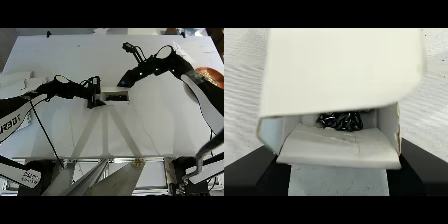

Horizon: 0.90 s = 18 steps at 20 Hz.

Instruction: Fold the box and place the chain.

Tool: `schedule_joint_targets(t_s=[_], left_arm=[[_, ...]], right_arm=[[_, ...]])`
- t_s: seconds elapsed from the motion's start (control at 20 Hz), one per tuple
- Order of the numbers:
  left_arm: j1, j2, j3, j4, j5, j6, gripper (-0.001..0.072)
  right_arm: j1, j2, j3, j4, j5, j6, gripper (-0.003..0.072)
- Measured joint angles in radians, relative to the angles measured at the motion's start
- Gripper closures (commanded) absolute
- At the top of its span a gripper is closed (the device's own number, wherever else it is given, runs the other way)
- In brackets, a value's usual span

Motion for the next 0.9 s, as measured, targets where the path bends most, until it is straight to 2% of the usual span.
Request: schedule_joint_targets(t_s=[0.5, 0.6, 0.7, 0.8, 0.9], left_arm=[[0.000, 0.000, 0.000, 0.000, 0.000, 0.000, 0.0333], [0.000, 0.000, 0.000, 0.000, 0.000, 0.000, 0.0333], [0.000, 0.000, 0.000, 0.000, 0.000, 0.000, 0.0333], [0.000, 0.000, 0.000, -0.001, 0.000, -0.001, 0.0333], [0.000, 0.000, 0.000, -0.001, 0.002, -0.002, 0.0333]], right_arm=[[0.065, 0.012, 0.000, -0.108, 0.032, -0.150, 0.0357], [0.080, 0.014, 0.000, -0.140, 0.022, -0.161, 0.0421], [0.097, 0.017, 0.000, -0.180, 0.009, -0.163, 0.0445], [0.113, 0.023, 0.000, -0.218, -0.006, -0.155, 0.0500], [0.126, 0.031, 0.000, -0.244, -0.021, -0.146, 0.0517]])
